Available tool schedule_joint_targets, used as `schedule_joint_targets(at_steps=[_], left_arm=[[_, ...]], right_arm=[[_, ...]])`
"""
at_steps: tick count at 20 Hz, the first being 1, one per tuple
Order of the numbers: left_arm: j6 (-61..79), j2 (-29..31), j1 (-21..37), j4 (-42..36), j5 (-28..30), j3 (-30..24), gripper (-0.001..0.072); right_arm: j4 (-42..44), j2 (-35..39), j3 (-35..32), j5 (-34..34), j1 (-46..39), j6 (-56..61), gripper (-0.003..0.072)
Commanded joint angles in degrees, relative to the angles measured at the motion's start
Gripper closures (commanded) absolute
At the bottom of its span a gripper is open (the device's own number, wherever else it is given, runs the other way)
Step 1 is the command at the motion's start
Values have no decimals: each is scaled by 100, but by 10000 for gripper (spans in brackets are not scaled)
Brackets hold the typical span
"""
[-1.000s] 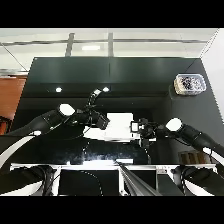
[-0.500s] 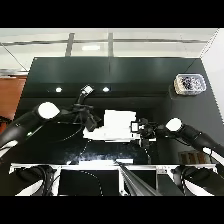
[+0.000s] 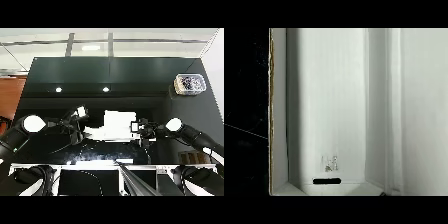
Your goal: Fold the box and place the chain.
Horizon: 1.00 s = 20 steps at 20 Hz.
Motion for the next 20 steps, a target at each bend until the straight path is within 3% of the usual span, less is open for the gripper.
schedule_joint_targets(at_steps=[1,7,12,15,18,20], left_arm=[[1158,-295,-369,17,721,-76,-3],[1217,-957,-1102,-203,955,-68,14],[1220,-1086,-1204,-780,1287,-68,16],[1220,-1086,-1211,-800,1145,-57,274],[1213,-1086,-1211,-885,861,-57,357],[1215,-1086,-1211,-1060,861,-57,376]], right_arm=[[2,-4,-2,4,-2,2,278],[2,-4,-2,4,-2,2,279],[2,-4,-2,4,-2,2,278],[2,-4,-2,4,-2,2,278],[2,-4,-2,4,-2,2,278],[2,-4,-2,4,-2,2,278]])
